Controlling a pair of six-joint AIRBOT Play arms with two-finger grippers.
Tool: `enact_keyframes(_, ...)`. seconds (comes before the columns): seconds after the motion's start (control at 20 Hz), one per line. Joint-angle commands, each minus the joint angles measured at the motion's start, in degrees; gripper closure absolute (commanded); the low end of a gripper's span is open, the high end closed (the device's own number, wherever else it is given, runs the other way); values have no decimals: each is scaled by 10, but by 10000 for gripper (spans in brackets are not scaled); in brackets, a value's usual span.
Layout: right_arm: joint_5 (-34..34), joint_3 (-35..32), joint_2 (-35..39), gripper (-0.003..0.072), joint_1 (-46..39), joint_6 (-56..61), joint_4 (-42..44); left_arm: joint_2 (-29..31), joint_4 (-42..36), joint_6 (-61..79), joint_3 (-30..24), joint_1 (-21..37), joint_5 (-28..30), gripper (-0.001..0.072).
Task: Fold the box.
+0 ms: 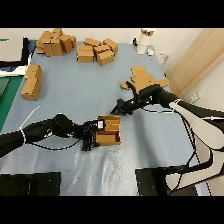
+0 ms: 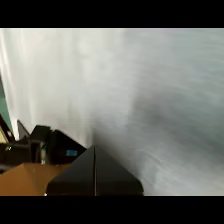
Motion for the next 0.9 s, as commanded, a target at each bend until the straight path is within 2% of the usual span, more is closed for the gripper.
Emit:
enact_keyframes(0.0, 16, -42, 43, 686, 36, -112, 30, 0, 0, 0, 0, 0, 0, 189)
enact_keyframes(0.2, 16, -154, 150, 686, 40, -178, 30, 0, 0, 0, 0, 0, 0, 189)
enact_keyframes(0.45, 70, -253, 276, 685, 62, -215, 13, 0, 0, 0, 0, 0, 0, 189)
enact_keyframes(0.7, 88, -296, 298, 685, 87, -215, 23, 0, 0, 0, 0, 0, 0, 189)
enact_keyframes(0.85, 95, -300, 299, 685, 98, -216, 23, 0, 0, 0, 0, 0, 0, 189)
